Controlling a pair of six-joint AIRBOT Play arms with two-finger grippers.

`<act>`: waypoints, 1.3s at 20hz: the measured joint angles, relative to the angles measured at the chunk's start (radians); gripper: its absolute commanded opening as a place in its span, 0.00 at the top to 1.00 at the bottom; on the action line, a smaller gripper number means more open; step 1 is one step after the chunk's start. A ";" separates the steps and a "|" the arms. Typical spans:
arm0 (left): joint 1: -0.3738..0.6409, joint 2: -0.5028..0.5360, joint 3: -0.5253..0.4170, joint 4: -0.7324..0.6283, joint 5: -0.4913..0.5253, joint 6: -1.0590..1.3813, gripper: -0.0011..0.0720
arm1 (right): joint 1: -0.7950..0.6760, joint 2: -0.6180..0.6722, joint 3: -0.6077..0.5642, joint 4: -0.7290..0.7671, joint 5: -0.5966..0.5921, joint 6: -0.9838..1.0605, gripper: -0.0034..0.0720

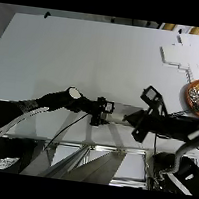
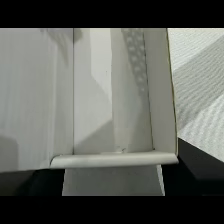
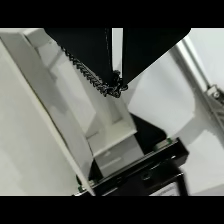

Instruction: Fold the box and place the chain.

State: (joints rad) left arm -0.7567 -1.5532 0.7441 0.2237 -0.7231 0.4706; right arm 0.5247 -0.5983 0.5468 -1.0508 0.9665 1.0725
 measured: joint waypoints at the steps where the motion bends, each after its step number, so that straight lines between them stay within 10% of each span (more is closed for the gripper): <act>1: 0.000 0.000 0.000 0.000 0.000 0.000 0.51 | 0.005 -0.039 -0.003 0.000 -0.027 0.000 0.93; 9: 0.000 0.000 0.000 0.000 0.000 0.000 0.51 | 0.017 -0.198 0.014 -0.055 -0.081 -0.001 0.77; 26: 0.000 0.000 0.000 0.000 0.000 0.000 0.51 | -0.138 0.037 -0.045 -0.425 0.193 -0.644 0.72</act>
State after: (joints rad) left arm -0.7570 -1.5532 0.7441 0.2237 -0.7231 0.4706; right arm 0.3870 -0.5613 0.5014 -1.4761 1.1591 0.4282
